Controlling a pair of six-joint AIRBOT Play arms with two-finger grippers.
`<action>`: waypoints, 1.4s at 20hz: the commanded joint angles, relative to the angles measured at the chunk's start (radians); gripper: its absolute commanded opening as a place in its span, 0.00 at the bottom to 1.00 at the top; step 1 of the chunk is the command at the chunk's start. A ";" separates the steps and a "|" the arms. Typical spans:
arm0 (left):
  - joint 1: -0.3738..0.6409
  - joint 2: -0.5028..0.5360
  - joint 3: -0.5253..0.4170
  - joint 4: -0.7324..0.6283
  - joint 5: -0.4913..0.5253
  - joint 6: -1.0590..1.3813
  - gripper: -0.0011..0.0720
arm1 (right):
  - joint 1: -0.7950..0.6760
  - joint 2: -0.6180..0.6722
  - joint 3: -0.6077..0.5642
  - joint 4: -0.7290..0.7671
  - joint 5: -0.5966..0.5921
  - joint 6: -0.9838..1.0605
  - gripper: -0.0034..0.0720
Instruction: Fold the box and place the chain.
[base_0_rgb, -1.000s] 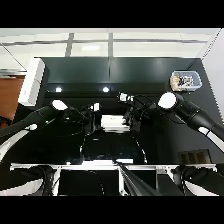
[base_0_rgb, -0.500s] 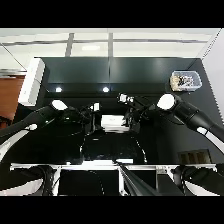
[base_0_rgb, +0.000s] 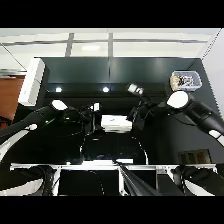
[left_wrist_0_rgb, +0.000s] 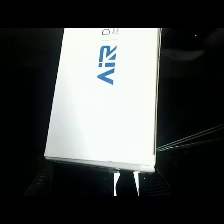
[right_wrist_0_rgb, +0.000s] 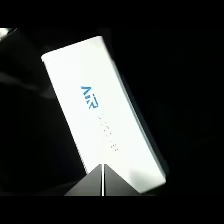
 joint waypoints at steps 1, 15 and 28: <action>0.001 0.000 0.001 0.000 0.001 0.000 0.47 | -0.095 0.030 -0.056 0.185 0.133 0.162 0.06; 0.001 0.000 0.001 0.000 0.001 0.000 0.47 | -0.032 -0.198 -0.154 0.350 -0.126 0.395 0.07; 0.002 0.000 0.002 0.000 0.000 0.000 0.47 | -0.103 0.019 -0.035 0.177 -0.014 0.383 0.07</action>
